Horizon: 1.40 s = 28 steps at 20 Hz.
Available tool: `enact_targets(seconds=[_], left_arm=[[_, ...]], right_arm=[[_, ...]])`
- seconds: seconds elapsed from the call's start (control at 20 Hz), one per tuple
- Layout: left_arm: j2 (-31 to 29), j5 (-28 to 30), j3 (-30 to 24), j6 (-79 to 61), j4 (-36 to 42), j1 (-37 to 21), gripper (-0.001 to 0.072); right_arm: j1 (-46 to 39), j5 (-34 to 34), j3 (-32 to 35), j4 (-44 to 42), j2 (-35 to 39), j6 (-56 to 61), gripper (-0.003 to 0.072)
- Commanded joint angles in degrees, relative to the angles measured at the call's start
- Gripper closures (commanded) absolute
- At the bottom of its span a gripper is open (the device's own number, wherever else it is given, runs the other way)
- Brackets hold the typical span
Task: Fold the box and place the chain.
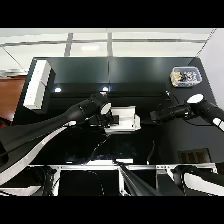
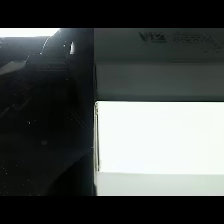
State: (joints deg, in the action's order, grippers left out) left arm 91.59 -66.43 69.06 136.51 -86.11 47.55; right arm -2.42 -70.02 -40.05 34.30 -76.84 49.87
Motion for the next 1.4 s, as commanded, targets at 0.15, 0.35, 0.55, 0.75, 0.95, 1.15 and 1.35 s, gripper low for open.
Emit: enact_targets(seconds=[0.15,0.35,0.55,0.75,0.95,1.15,1.35], left_arm=[[0.0,0.0,0.0,0.0,0.0,0.0,0.0679],[0.0,0.0,0.0,0.0,0.0,0.0,0.0679],[0.0,0.0,0.0,0.0,0.0,0.0,0.0679],[0.0,0.0,0.0,0.0,0.0,0.0,0.0679],[0.0,0.0,0.0,0.0,0.0,0.0,0.0679],[0.0,0.0,0.0,0.0,0.0,0.0,0.0679],[0.0,0.0,0.0,0.0,0.0,0.0,0.0679]], right_arm=[[1.7,-5.0,-2.0,-3.3,-0.1,-0.6,-0.0012],[5.6,-2.6,-2.0,-4.0,-0.1,0.8,0.0147],[7.9,-0.1,-2.0,-4.0,-0.1,2.7,0.0323],[10.7,3.7,-2.1,-2.6,-0.1,7.2,0.0325],[14.5,8.7,-2.1,-0.1,-0.1,11.6,0.0435],[17.9,11.8,-2.1,5.0,-0.1,17.9,0.0435],[18.5,10.6,-4.8,10.2,-0.1,19.5,0.0435]])
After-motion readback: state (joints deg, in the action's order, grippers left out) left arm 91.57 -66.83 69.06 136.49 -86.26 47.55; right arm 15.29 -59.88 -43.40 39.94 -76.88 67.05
